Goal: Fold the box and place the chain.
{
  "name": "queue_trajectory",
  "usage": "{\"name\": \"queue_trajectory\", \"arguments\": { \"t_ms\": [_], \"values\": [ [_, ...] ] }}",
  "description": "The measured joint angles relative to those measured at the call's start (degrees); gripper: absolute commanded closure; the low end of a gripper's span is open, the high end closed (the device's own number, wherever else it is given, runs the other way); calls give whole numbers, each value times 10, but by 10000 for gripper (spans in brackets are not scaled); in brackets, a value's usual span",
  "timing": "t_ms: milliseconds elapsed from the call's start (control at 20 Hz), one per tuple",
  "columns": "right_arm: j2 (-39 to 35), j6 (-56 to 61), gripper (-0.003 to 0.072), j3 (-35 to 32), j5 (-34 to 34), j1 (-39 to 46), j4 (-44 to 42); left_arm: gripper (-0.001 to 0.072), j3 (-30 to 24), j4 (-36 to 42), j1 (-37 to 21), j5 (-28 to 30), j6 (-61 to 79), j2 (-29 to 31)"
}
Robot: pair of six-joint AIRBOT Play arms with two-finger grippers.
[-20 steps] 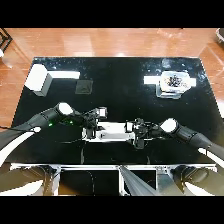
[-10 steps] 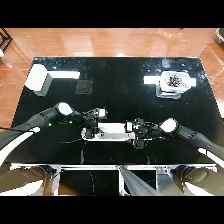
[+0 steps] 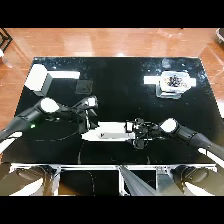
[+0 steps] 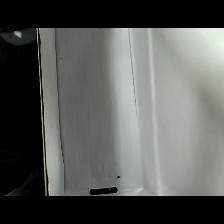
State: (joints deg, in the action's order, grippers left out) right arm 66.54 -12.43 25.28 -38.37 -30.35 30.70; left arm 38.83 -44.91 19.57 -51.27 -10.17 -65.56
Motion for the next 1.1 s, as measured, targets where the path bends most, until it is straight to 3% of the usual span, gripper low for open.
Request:
{"name": "queue_trajectory", "arguments": {
  "t_ms": [150,350,550,700,850,1100],
  "values": [
    [0,0,329,0,0,0,0,695,0,-17,-53,-86,-93,47],
    [0,0,329,0,0,0,0,696,-1,-16,-101,-207,-181,93],
    [0,0,330,0,0,0,0,696,-11,35,-53,-240,-246,115],
    [0,0,329,0,0,0,0,695,-14,64,24,-182,-263,117],
    [0,0,329,0,0,0,0,695,-15,71,90,-78,-272,103],
    [0,0,330,0,0,0,0,695,-15,80,137,108,-276,59]
  ]
}}
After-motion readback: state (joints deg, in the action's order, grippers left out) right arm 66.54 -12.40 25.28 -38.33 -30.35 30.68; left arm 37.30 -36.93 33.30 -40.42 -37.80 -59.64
